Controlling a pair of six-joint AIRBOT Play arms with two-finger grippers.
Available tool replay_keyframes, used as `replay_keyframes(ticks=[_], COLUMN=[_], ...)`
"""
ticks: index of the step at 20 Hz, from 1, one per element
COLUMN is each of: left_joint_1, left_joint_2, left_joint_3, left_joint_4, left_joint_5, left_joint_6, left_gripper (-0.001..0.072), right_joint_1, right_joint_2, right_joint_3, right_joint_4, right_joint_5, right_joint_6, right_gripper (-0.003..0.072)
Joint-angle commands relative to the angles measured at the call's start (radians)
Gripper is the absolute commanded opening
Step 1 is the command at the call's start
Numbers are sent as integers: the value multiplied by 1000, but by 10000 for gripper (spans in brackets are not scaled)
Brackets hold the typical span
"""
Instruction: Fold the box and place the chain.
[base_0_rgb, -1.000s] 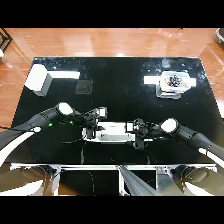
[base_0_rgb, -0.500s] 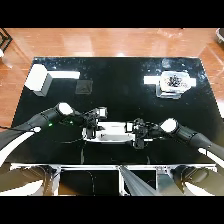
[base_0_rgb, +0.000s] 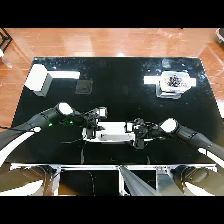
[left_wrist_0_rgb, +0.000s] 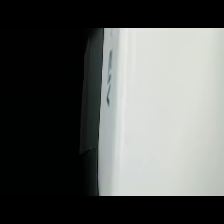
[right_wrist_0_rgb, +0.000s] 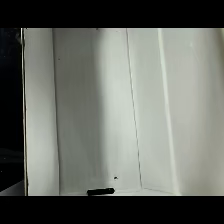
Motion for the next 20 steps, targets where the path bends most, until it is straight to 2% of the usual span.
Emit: replay_keyframes(ticks=[1,5,6,7,18,20], left_joint_1=[0,0,0,0,0,0], left_joint_2=[0,0,0,0,0,0], left_joint_3=[0,0,0,0,0,0], left_joint_4=[1,1,1,1,1,1], left_joint_5=[0,0,0,0,-1,0], left_joint_6=[0,0,0,0,0,0], left_gripper=[16,16,16,16,19,19], right_joint_1=[1,1,1,1,1,1], right_joint_2=[0,0,0,0,0,-1], right_joint_3=[0,0,0,0,0,0], right_joint_4=[0,0,-1,0,-1,-1], right_joint_5=[-4,-4,-4,-4,-4,-4], right_joint_6=[5,5,5,5,5,5], right_gripper=[699,699,675,532,525,358])
